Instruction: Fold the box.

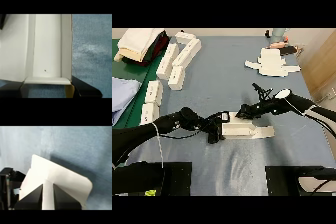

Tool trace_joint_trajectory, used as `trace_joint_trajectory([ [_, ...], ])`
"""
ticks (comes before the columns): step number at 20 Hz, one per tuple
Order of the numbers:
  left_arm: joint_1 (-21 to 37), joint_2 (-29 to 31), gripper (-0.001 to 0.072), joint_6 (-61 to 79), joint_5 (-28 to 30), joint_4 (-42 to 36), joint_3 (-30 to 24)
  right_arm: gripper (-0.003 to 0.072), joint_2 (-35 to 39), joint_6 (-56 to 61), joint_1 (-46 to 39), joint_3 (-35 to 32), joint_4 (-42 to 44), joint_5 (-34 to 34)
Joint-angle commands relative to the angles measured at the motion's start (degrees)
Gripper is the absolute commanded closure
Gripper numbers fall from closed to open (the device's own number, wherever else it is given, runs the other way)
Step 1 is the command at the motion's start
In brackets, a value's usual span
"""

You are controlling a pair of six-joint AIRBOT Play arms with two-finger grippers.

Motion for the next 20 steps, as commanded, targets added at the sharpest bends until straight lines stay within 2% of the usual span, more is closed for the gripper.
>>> trace_joint_trajectory([
  [1,0.00,-0.02,0.0346,0.20,-0.04,0.07,-0.02,0.0494,-2.27,-1.20,0.79,0.33,-1.79,-0.09],
  [9,0.00,-0.04,0.0346,0.20,-0.07,0.07,-0.02,0.0495,-1.92,-1.51,0.79,0.35,-1.81,1.31],
  [10,0.00,-0.02,0.0346,0.20,-0.07,0.07,-0.02,0.0561,-1.16,-2.27,0.72,0.52,-1.77,2.10],
  [11,0.00,-0.04,0.0346,0.20,-0.07,0.07,-0.02,0.0569,-0.07,-2.91,0.52,0.90,-1.81,3.10],
  [14,0.00,-0.04,0.0345,0.20,-0.07,0.07,-0.02,0.0568,5.64,-3.87,-0.59,2.71,-5.01,5.70],
  [18,0.00,-0.02,0.0346,0.20,-0.04,0.07,-0.02,0.0568,17.53,-3.85,-1.92,2.82,-16.09,6.58],
  [20,0.00,-0.02,0.0345,0.20,-0.07,0.07,-0.02,0.0516,23.32,-4.48,-1.81,2.67,-22.05,9.11],
])
